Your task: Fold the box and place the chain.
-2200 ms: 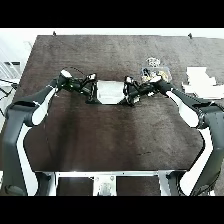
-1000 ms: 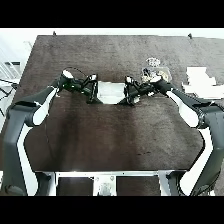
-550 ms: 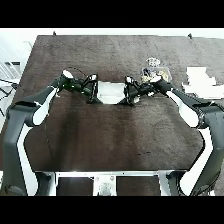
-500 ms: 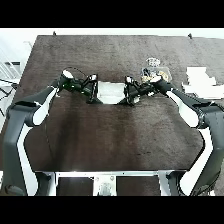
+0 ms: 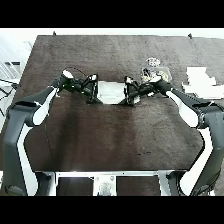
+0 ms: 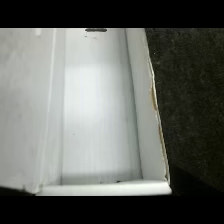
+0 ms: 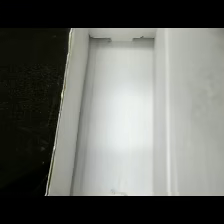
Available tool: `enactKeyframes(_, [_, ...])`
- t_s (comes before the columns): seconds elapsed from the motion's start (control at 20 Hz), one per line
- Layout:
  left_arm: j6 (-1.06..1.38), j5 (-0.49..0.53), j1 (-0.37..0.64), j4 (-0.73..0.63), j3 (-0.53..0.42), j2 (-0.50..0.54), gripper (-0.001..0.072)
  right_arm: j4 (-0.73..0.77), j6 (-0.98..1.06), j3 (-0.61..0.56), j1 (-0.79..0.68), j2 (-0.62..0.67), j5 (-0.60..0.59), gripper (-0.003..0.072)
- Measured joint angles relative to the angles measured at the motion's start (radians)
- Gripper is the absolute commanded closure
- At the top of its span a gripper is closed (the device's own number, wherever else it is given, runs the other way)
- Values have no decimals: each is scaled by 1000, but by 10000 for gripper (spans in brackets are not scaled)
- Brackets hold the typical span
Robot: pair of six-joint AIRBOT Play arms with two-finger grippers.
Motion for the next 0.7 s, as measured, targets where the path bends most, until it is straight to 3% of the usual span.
enactKeyframes(0.1, [0, 0, 0, 0, 0, 0, 229, -5, 3, 0, -3, 0, 3, -34])
enactKeyframes(0.7, [-10, 2, 0, -2, 0, 0, 229, -104, 138, 0, -97, 110, 29, -34])
